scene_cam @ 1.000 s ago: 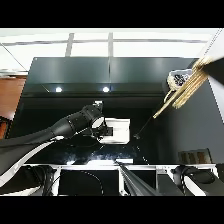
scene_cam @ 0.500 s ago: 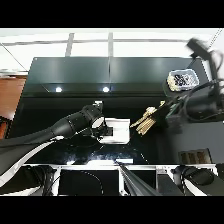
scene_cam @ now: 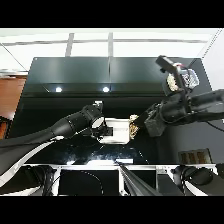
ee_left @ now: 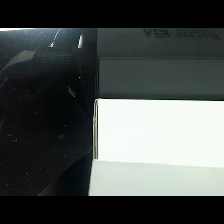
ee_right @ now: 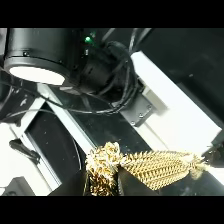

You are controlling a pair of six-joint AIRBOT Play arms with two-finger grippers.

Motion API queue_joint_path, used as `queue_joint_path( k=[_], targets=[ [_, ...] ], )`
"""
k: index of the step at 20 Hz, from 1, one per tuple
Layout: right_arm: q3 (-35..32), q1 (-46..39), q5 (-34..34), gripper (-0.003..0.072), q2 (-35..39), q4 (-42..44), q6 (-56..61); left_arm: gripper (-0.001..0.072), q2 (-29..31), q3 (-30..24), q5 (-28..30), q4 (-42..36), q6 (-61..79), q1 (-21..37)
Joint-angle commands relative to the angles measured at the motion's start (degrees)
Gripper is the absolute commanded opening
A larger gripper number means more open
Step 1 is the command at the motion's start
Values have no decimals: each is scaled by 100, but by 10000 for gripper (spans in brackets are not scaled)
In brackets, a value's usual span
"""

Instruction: Fold the box and place the chain.

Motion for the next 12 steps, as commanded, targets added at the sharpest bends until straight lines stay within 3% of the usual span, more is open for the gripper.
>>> queue_joint_path(
  k=[1,12],
  targets=[
    [-42,334,-184,41,-332,55,-72,31,-4,2,-2,0,0,2],
    [-319,374,-675,41,-756,9,-114,31,-4,2,-2,0,0,2]
  ],
)
